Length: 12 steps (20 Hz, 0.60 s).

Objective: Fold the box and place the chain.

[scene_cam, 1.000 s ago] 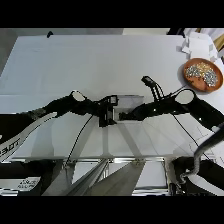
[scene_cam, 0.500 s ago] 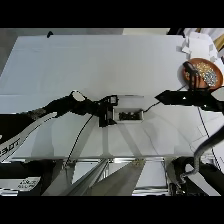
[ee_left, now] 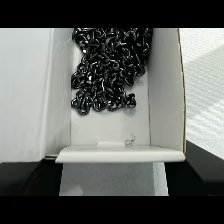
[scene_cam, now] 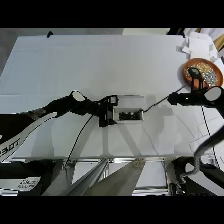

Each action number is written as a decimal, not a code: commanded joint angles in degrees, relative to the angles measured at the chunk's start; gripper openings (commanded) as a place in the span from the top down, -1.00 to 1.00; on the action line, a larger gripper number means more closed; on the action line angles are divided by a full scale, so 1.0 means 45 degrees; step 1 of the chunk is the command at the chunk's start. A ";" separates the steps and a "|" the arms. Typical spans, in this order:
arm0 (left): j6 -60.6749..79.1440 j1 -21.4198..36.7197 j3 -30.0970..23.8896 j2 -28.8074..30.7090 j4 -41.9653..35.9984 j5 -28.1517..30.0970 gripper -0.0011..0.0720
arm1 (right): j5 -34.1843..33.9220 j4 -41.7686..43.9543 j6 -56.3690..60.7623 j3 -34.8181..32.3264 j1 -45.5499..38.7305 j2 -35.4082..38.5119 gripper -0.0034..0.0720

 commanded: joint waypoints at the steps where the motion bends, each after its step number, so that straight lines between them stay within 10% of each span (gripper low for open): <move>1: 0.0005 0.0000 -0.0005 0.0005 0.0005 0.0000 0.28 | -0.1185 -0.0748 0.0311 0.0015 0.0393 -0.1132 -0.04; 12: 0.0000 0.0000 -0.0005 0.0005 0.0005 0.0005 0.28 | -0.3633 -0.0709 0.0457 0.0107 0.0427 -0.2074 -0.04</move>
